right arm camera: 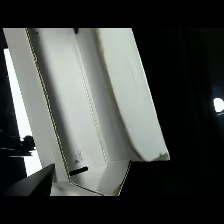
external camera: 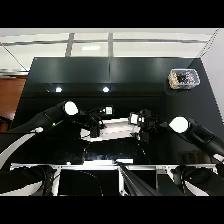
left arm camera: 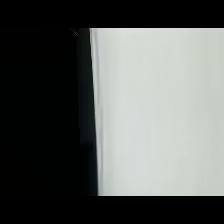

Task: Fold the box and place the chain.

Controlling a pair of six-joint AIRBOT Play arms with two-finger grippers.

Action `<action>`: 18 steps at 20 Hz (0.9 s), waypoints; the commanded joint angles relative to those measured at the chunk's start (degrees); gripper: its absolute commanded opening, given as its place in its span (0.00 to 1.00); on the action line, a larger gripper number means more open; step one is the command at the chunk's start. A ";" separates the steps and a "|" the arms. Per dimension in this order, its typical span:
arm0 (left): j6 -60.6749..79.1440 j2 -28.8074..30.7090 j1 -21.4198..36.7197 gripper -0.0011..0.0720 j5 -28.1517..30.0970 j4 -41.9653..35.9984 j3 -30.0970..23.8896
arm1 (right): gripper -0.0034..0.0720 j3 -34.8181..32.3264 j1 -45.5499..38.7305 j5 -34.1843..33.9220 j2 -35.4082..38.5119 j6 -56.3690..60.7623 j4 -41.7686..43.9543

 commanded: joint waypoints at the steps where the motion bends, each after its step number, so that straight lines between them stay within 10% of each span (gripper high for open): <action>1: 0.02 -0.02 -0.02 0.05 0.04 0.07 0.02 | 0.97 0.09 -0.96 1.14 -1.22 -0.63 3.69; 18: 0.00 -0.02 -0.02 0.05 -0.22 0.00 0.02 | 0.97 0.07 -0.81 5.79 -13.53 -18.47 10.05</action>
